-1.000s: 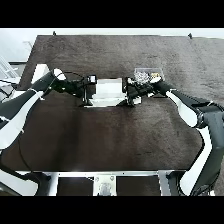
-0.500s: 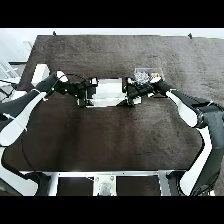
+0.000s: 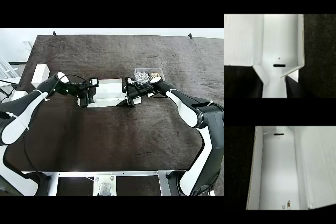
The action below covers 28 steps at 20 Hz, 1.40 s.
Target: Fold the box and place the chain.
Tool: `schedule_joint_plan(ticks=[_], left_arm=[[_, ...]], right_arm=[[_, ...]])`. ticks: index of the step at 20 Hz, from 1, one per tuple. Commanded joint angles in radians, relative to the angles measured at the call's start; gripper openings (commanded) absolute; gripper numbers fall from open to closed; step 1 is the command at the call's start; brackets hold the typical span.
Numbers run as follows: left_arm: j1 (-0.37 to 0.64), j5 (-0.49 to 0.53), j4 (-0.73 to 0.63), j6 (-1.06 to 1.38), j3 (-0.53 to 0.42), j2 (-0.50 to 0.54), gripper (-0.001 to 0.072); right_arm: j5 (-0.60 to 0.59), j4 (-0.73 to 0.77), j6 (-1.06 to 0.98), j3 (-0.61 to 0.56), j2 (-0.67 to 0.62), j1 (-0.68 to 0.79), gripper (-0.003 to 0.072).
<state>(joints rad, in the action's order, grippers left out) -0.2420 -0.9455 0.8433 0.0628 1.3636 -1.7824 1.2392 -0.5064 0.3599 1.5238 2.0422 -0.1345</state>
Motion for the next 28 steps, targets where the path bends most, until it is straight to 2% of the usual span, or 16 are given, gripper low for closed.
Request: schedule_joint_plan(ticks=[1,8,13,24,25,27,28], left_arm=[[-0.001,0.002,-0.011,0.011,0.0,-0.01,0.0223],[-0.039,0.008,-0.055,0.025,0.0,-0.011,0.0226],[-0.067,0.085,-0.062,0.025,0.0,-0.017,0.0226],[-0.079,0.096,-0.12,0.025,0.0,-0.032,0.0228],[-0.079,0.096,-0.12,0.025,0.0,-0.032,0.0239],[-0.079,0.097,-0.12,0.025,0.0,-0.032,0.0423],[-0.079,0.096,-0.12,0.025,0.0,-0.032,0.0429]], right_arm=[[0.0,0.0,0.0,0.0,0.0,0.0,0.0587],[0.0,0.0,0.0,0.0,0.0,0.0,0.0587],[0.0,0.0,0.0,0.0,0.0,0.0,0.0587],[0.0,0.0,0.0,0.0,0.0,0.0,0.0586],[0.0,0.0,0.0,0.0,0.0,0.0,0.0587],[0.0,0.0,0.0,0.0,0.0,0.0,0.0586],[0.0,0.0,0.0,0.0,0.0,0.0,0.0587]])
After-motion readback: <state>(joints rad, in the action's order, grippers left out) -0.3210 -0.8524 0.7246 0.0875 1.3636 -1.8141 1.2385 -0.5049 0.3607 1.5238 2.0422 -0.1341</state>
